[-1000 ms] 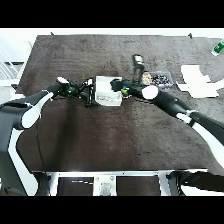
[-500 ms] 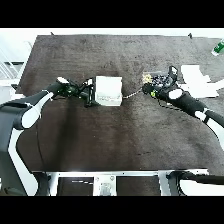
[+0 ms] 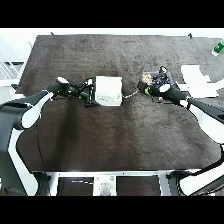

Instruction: Fold the box and place the chain.

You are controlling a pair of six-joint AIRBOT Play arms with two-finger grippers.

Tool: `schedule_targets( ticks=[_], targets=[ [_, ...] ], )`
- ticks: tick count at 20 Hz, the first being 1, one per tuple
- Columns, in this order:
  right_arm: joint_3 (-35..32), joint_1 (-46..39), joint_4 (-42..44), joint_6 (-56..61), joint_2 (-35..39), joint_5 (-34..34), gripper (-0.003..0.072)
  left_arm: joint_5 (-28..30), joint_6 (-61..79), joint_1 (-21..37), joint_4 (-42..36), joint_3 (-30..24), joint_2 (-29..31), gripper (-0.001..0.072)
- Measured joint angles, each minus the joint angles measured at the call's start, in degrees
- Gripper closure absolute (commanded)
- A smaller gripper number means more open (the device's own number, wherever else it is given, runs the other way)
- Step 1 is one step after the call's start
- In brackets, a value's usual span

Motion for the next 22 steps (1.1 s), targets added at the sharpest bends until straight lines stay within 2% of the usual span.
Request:
schedule_targets(
  ticks=[2,5,9,11,17,22],
  targets=[
    [-0.2,1.0,-0.1,-1.4,3.1,1.9,0.0676,0.0,0.0,0.0,0.0,0.0,0.0,0.024],
    [-1.6,4.7,-0.1,-4.3,11.6,4.0,0.0676,0.0,0.0,0.0,0.0,0.0,0.0,0.024],
    [-2.3,12.3,-1.0,-7.0,23.2,5.5,0.0676,0.0,0.0,0.0,0.0,0.0,0.0,0.024],
    [-2.4,16.2,-1.3,-7.7,26.6,5.8,0.0676,0.0,0.0,0.0,0.0,0.0,0.0,0.024],
    [-2.3,25.9,-1.4,-8.4,28.9,3.2,0.0676,0.0,0.0,0.0,0.0,0.0,0.0,0.024],
    [-1.8,28.8,-1.2,-7.6,23.7,-0.3,0.0676,0.0,0.0,0.0,0.0,0.0,0.0,0.024]
  ],
)
